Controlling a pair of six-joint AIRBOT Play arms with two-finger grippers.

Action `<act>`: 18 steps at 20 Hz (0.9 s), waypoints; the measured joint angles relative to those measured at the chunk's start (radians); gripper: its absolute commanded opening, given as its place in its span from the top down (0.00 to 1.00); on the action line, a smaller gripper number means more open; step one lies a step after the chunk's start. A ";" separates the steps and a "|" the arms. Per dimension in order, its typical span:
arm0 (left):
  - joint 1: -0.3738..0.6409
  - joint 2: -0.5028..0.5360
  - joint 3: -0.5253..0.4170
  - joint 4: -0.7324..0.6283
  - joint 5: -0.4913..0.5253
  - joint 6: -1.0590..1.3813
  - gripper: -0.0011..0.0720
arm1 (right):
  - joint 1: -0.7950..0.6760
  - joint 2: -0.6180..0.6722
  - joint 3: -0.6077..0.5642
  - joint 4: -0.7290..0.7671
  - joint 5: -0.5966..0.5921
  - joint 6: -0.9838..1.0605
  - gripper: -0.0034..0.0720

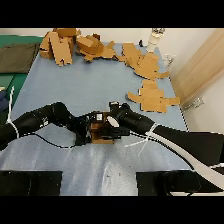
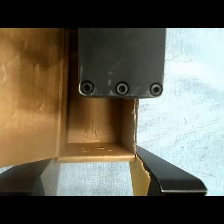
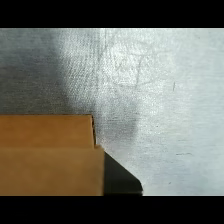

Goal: Fold the box.

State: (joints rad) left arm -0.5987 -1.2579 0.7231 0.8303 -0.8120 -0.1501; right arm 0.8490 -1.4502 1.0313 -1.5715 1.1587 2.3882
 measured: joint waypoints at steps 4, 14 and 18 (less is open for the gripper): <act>0.000 0.000 0.000 0.000 0.000 0.000 0.35 | 0.001 -0.018 0.006 -0.003 -0.007 -0.021 0.49; 0.000 0.000 0.000 -0.001 0.001 -0.001 0.35 | -0.002 0.107 0.004 0.028 -0.001 -0.012 0.47; 0.000 0.000 0.000 -0.001 0.001 -0.001 0.35 | -0.003 0.167 0.004 -0.033 0.093 0.013 0.48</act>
